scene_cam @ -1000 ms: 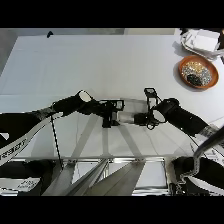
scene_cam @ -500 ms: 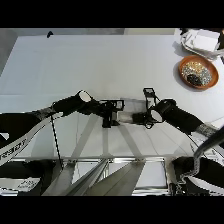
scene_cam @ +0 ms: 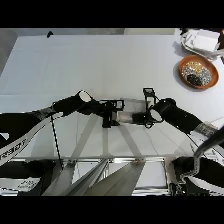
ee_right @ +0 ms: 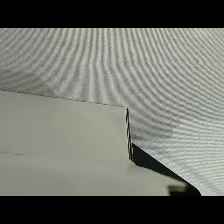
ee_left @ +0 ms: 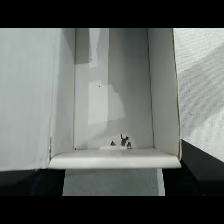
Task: Fold the box and place the chain.
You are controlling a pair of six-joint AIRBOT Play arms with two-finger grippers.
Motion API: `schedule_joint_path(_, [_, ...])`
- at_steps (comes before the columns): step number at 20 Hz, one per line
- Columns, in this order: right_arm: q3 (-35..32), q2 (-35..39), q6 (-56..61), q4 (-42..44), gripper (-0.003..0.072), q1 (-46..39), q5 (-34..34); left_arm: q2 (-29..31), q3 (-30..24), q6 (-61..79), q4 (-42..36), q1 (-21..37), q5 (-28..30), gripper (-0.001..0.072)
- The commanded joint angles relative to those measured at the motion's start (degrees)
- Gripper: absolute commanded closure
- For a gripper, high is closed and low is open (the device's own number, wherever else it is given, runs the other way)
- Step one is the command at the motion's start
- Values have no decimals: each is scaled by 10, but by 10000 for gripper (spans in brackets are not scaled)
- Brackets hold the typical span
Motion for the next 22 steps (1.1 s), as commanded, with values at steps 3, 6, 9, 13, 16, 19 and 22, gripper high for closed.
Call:
schedule_joint_path(3, [0, 10, -14, -1, 379, 0, 3, 0, 0, 0, 0, 0, 0, 438])
schedule_joint_path(6, [0, 18, -29, -1, 328, 0, 3, 0, 0, 0, 0, 0, 0, 438])
schedule_joint_path(9, [0, 26, -29, -1, 226, 0, 4, 0, 0, 0, 0, 0, 0, 438])
schedule_joint_path(13, [0, 35, -35, 0, 227, 0, 5, 0, 0, 0, 0, 0, 0, 438])
schedule_joint_path(16, [0, 46, -34, -1, 277, -3, 20, 0, 0, 0, 0, 0, 0, 438])
schedule_joint_path(19, [0, 49, -34, -19, 412, -11, 43, 0, 0, 0, 0, 0, 0, 438])
schedule_joint_path(22, [0, 42, -34, -19, 531, -11, 35, 0, 0, 0, 0, 0, 0, 438])
